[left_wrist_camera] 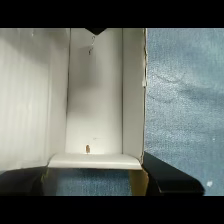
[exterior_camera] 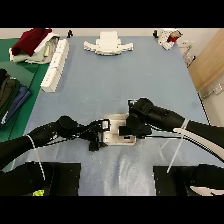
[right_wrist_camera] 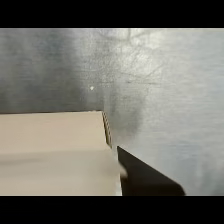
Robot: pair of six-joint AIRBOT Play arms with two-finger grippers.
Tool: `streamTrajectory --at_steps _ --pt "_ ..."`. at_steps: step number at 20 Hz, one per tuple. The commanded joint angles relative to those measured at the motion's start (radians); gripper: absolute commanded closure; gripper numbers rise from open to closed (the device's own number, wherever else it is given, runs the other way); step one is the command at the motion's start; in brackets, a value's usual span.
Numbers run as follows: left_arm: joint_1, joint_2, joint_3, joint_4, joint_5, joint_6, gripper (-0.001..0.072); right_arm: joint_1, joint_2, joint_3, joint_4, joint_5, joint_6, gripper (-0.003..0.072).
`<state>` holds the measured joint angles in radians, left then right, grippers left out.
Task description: Fold the box.
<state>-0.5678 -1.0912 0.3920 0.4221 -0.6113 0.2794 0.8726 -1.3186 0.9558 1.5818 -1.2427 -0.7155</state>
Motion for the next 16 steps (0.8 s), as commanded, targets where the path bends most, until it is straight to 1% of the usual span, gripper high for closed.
streamTrajectory --at_steps 1,2,4,5,6,7,8,9,11,12,13,14,15,16 --pt "0.000 0.000 0.001 0.000 0.000 0.000 0.0204 -0.001 0.095 0.001 0.008 -0.026 -0.010 0.0277" --pt "0.000 0.000 0.001 0.000 0.000 0.000 0.0204 -0.001 0.142 0.001 0.006 -0.027 -0.010 0.0277" --pt "0.000 0.000 0.001 0.000 0.000 0.000 0.0204 -0.020 0.238 0.000 -0.050 -0.032 -0.010 0.0287" --pt "0.000 0.000 0.001 0.000 0.000 0.000 0.0204 -0.059 0.276 0.000 -0.101 -0.053 -0.013 0.0431" --pt "0.000 0.000 0.001 0.000 0.000 0.000 0.0204 -0.116 0.294 -0.003 -0.134 -0.066 -0.043 0.0520" --pt "0.000 0.000 0.001 0.000 0.000 0.000 0.0204 -0.193 0.297 -0.008 -0.134 -0.064 -0.099 0.0535" --pt "0.000 0.000 0.001 0.000 0.000 0.000 0.0204 -0.282 0.284 -0.013 -0.099 -0.044 -0.180 0.0651" --pt "0.000 0.000 0.001 0.000 0.000 0.000 0.0205 -0.380 0.251 -0.014 -0.032 -0.007 -0.281 0.0682" --pt "0.000 0.000 0.001 0.000 -0.001 0.000 0.0204 -0.554 0.155 -0.014 0.190 0.094 -0.528 0.0682" --pt "0.000 0.000 0.001 0.000 0.000 0.000 0.0204 -0.631 0.098 -0.014 0.352 0.134 -0.676 0.0682" --pt "0.000 0.000 0.001 0.000 0.000 0.000 0.0204 -0.689 0.042 -0.012 0.526 0.143 -0.813 0.0682" --pt "0.000 0.000 0.001 0.000 0.000 0.000 0.0204 -0.734 -0.022 -0.004 0.698 0.124 -0.949 0.0682" --pt "0.000 0.000 0.001 0.000 0.000 0.000 0.0204 -0.760 -0.079 0.008 0.814 0.080 -1.037 0.0682" --pt "0.000 0.000 0.001 0.000 0.000 0.000 0.0204 -0.770 -0.141 0.027 0.887 0.014 -1.090 0.0682"
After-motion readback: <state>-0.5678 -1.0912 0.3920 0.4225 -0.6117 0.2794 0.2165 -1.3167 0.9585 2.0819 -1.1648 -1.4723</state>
